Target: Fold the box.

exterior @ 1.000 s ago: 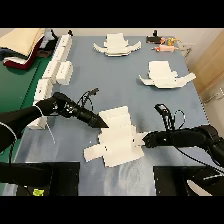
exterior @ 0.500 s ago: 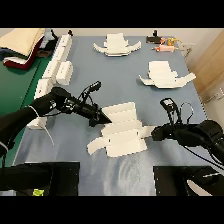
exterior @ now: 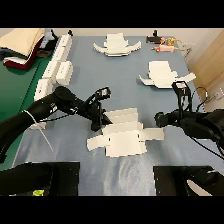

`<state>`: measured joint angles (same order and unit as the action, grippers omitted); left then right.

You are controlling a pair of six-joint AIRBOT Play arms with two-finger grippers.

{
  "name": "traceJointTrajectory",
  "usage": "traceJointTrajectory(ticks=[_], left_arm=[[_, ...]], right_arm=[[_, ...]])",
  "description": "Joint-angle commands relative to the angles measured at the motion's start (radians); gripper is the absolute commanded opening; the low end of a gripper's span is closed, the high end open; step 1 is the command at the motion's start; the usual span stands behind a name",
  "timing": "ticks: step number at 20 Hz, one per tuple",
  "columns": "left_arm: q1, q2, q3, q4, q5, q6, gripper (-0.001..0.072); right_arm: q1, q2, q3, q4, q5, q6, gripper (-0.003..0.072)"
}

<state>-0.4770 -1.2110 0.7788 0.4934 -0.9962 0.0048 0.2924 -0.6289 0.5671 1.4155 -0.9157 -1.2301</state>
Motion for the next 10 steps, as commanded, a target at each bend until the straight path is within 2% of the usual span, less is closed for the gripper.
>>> traceJointTrajectory(ticks=[1,6,10], left_arm=[[-0.010,0.008,0.001,0.027,0.028,0.003,0.0010],[-0.029,0.071,-0.021,0.051,0.081,0.006,0.0007],[-0.091,0.100,-0.077,0.097,0.137,0.005,0.0007]], right_arm=[[0.000,0.000,0.035,-0.014,-0.008,0.038,0.0595],[0.000,-0.002,0.035,-0.026,-0.010,0.089,0.0586],[0.000,-0.002,0.035,-0.020,-0.010,0.089,0.0586]])
